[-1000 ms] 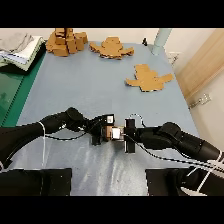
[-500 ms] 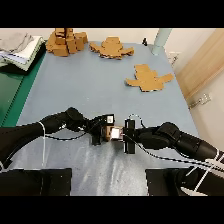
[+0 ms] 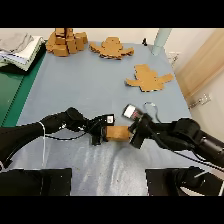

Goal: Fold the box.

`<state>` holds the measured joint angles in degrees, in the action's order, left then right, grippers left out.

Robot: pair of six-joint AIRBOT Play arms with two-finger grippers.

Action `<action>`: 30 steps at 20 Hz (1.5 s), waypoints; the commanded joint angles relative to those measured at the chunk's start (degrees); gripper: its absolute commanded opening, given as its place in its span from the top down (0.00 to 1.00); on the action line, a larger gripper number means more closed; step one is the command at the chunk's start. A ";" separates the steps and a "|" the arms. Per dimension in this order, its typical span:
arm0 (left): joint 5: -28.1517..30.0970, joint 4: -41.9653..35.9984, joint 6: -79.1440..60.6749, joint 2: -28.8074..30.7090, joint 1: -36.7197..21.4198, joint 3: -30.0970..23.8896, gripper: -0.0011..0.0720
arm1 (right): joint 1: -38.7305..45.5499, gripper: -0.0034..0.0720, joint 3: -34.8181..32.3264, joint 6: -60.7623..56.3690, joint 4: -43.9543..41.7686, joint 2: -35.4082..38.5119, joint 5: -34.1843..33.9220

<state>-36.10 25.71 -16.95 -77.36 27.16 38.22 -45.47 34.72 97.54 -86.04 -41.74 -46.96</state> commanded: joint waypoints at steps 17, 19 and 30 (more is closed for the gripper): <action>20.44 0.02 20.74 9.57 -18.86 0.24 0.43 | 6.34 0.93 0.57 -60.22 14.03 -6.01 -10.49; 25.68 0.02 24.44 9.27 -29.27 0.31 0.43 | 6.34 0.93 0.57 -60.24 13.60 -6.12 -10.40; 24.72 0.02 25.92 0.37 -49.72 0.28 0.43 | 6.32 0.93 0.57 -60.30 13.46 -6.12 -7.45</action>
<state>-11.33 25.71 8.05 -74.63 -20.75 38.46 -39.18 35.24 37.34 -72.40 -47.83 -54.89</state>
